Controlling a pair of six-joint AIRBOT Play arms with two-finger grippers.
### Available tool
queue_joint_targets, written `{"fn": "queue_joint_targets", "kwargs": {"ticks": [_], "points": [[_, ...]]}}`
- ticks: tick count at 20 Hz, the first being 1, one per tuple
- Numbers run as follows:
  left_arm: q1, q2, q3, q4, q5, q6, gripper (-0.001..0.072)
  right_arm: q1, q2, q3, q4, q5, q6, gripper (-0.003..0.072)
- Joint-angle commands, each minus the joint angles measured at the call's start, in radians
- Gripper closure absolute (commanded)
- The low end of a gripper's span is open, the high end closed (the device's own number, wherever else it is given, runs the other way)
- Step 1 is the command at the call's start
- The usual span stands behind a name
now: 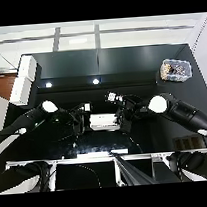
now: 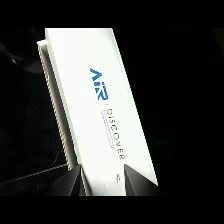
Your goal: Fold the box and place the chain.
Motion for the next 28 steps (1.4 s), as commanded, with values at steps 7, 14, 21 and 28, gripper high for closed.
{"fn": "queue_joint_targets", "kwargs": {"ticks": [7, 14, 21, 28], "points": [[-0.001, 0.0, 0.001, 0.0, 0.0, 0.0, 0.023, 0.001, -0.001, -0.011, 0.0, 0.003, 0.0, 0.0376], [-0.001, 0.0, 0.001, 0.0, 0.0, 0.0, 0.023, 0.001, -0.001, -0.023, 0.0, 0.003, 0.0, 0.0373], [-0.001, 0.0, 0.001, 0.0, 0.0, 0.0, 0.023, 0.001, -0.01, -0.023, 0.002, 0.003, 0.008, 0.0372], [-0.001, 0.0, 0.001, 0.0, 0.0, 0.0, 0.023, 0.0, 0.004, -0.014, 0.007, 0.01, 0.07, 0.0241]]}}
